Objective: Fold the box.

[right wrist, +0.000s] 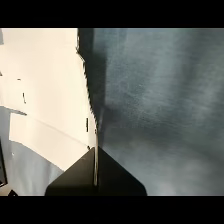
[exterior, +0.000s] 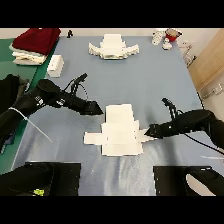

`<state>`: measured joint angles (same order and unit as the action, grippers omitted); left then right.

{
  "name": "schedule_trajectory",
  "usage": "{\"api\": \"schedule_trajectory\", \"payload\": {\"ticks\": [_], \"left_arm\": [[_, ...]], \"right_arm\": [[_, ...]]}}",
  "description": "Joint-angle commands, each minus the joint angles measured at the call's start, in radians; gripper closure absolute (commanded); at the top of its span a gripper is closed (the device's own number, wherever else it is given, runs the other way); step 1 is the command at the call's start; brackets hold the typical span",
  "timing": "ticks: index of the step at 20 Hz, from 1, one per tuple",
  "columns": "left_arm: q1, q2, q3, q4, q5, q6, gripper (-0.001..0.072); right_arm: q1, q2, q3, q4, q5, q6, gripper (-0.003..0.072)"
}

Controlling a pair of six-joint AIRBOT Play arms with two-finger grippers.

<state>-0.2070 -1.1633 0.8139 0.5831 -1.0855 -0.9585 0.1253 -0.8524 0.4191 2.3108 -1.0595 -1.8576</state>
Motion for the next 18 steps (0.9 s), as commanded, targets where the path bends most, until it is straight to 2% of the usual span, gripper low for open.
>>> {"api": "schedule_trajectory", "payload": {"ticks": [1,5,10,14,18], "left_arm": [[0.014,0.0,0.002,-0.005,0.014,-0.002,0.0215],[0.015,0.0,0.002,0.006,0.019,0.001,0.0216],[0.015,-0.065,0.004,0.041,0.024,0.039,0.0216],[0.015,-0.229,0.064,-0.008,0.004,0.121,0.0216],[0.013,-0.415,0.23,-0.038,-0.12,0.205,0.0217]], "right_arm": [[0.057,0.039,-0.039,0.004,0.069,0.087,0.0667],[0.076,0.044,-0.043,0.001,0.176,-0.049,0.0685],[0.076,0.056,-0.061,0.002,0.187,-0.09,0.0685],[0.076,0.056,-0.061,0.007,0.184,-0.09,0.0685],[0.076,0.056,-0.061,0.006,0.163,-0.096,0.0685]]}}
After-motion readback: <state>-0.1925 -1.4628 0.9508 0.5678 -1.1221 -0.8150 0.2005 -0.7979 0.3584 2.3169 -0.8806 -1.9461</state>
